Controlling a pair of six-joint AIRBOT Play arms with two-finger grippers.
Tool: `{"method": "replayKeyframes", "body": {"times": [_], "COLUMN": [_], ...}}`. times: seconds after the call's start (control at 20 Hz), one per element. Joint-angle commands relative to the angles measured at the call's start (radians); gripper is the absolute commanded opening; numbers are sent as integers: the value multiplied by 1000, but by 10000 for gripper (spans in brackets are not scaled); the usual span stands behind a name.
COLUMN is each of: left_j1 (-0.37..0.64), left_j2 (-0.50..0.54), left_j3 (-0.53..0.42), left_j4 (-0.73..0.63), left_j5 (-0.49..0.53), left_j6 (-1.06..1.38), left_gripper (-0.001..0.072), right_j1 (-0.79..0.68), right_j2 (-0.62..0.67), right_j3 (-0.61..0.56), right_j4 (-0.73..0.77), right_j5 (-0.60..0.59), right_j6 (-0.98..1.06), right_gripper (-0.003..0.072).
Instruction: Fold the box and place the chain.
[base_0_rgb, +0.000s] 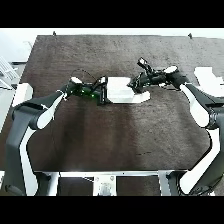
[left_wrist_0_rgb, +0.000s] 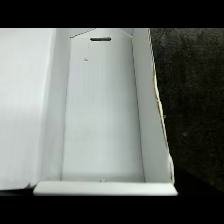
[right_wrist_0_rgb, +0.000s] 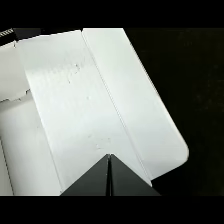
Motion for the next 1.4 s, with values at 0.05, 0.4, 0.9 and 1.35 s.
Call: {"method": "replayKeyframes", "body": {"times": [0.05,0.4,0.9,1.35], "left_j1": [0,0,0,0], "left_j2": [0,0,0,0], "left_j3": [1,1,1,1], "left_j4": [0,0,0,0], "left_j5": [1,2,1,1], "left_j6": [1,1,1,1], "left_gripper": [350,351,350,350], "right_j1": [-8,-56,-63,0], "right_j2": [38,255,228,186], "right_j3": [21,-101,-201,-201], "right_j4": [-1,-138,-259,-259], "right_j5": [4,84,76,16], "right_j6": [-21,-31,-211,-248], "right_gripper": [5,7,633,381]}}
